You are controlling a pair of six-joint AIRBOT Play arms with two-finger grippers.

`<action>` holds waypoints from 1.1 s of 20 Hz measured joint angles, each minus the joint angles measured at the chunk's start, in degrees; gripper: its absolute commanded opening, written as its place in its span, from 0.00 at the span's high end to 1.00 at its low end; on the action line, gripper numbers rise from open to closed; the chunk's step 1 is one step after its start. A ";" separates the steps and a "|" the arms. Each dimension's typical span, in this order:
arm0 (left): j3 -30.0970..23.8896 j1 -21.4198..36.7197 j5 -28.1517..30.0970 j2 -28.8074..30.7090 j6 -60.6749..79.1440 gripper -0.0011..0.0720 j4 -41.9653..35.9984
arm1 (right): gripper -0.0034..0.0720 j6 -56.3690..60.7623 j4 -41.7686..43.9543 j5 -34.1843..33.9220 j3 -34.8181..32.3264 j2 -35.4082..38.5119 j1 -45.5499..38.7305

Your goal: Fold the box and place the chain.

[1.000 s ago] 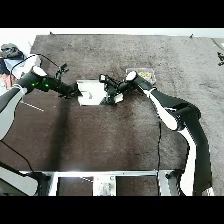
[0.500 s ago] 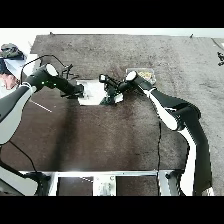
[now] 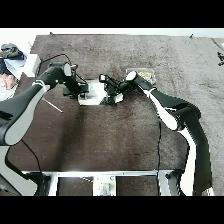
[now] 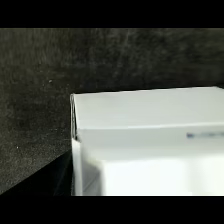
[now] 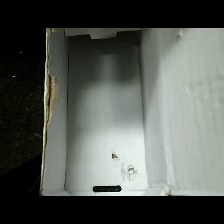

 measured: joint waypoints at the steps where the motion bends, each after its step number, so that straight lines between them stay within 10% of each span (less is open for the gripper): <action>1: 1.05 -0.74 -0.94 -0.63 -1.38 0.58 2.08 | 0.39 0.00 0.02 0.00 0.00 0.00 0.00; 22: 4.00 -3.08 -4.98 -4.17 -10.64 0.97 13.84 | 0.39 -0.11 0.00 -0.02 0.00 0.00 0.02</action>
